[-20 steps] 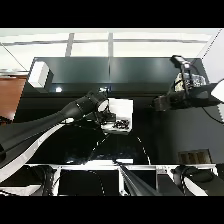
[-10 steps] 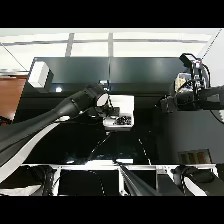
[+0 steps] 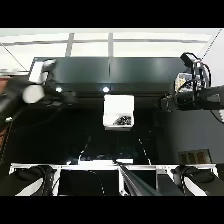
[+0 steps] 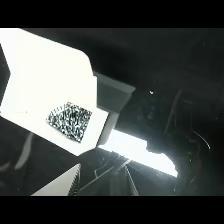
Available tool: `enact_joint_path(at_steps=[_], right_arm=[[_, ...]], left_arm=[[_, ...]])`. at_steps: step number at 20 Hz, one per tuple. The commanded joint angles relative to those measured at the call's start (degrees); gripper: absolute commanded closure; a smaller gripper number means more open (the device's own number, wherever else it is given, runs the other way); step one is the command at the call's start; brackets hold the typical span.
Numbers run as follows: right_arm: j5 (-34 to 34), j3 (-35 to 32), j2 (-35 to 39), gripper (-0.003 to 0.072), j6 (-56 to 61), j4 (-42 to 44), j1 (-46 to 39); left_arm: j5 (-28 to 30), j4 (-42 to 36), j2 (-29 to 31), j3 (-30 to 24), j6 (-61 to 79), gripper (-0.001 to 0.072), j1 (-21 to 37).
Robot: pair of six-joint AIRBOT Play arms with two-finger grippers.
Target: Fold the box and place the chain.
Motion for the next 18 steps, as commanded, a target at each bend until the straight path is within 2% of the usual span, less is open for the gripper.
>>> enact_joint_path(at_steps=[1, 2, 3, 4, 5, 6, 8, 10, 14, 16, 18], right_arm=[[-2.12, -0.02, 0.04, 0.0346, 0.55, -0.28, -0.02], [-2.38, -0.02, 0.04, 0.0346, 0.55, -0.42, -0.02], [-2.38, -0.02, 0.02, 0.0346, 0.59, -0.42, -0.02], [-2.38, -0.02, 0.04, 0.0346, 1.03, -0.42, -0.02], [-2.38, -0.02, 0.02, 0.0346, 1.64, -0.42, -0.02], [-2.36, -0.02, 0.02, 0.0346, 2.08, -0.42, -0.02], [-2.08, -0.02, 0.02, 0.0346, 2.08, -0.44, -0.02], [-1.68, -0.02, 0.02, 0.0346, 2.08, -0.48, -0.02], [-1.7, -0.02, 0.02, 0.0346, 2.29, -0.59, -0.02], [-1.81, -0.02, 0.02, 0.0346, 3.34, -0.61, -0.02], [-1.77, -0.02, 0.02, 0.0346, 3.37, -0.59, -0.02]], left_arm=[[2.36, -49.66, 3.93, -14.27, 48.54, 0.0141, 19.37], [-4.85, -58.66, 2.12, -16.11, 65.18, 0.0142, 21.09], [-12.52, -61.33, -0.11, -16.72, 78.47, 0.0143, 21.24], [-14.08, -59.76, -2.16, -16.72, 82.29, 0.014, 20.0], [-13.84, -57.83, -3.87, -16.72, 85.88, 0.0089, 18.64], [-13.7, -55.65, -5.33, -16.72, 92.67, 0.0004, 17.07], [-11.43, -51.84, -7.65, -16.65, 106.16, 0.0003, 13.31], [-5.51, -49.29, -9.51, -16.24, 115.95, 0.0003, 8.68], [3.82, -43.71, -13.6, -13.29, 125.22, 0.0008, 0.72], [3.69, -47.56, -17.81, -10.93, 125.52, 0.0008, 0.48], [1.2, -52.39, -22.43, -8.35, 126.53, 0.0008, 0.61]])
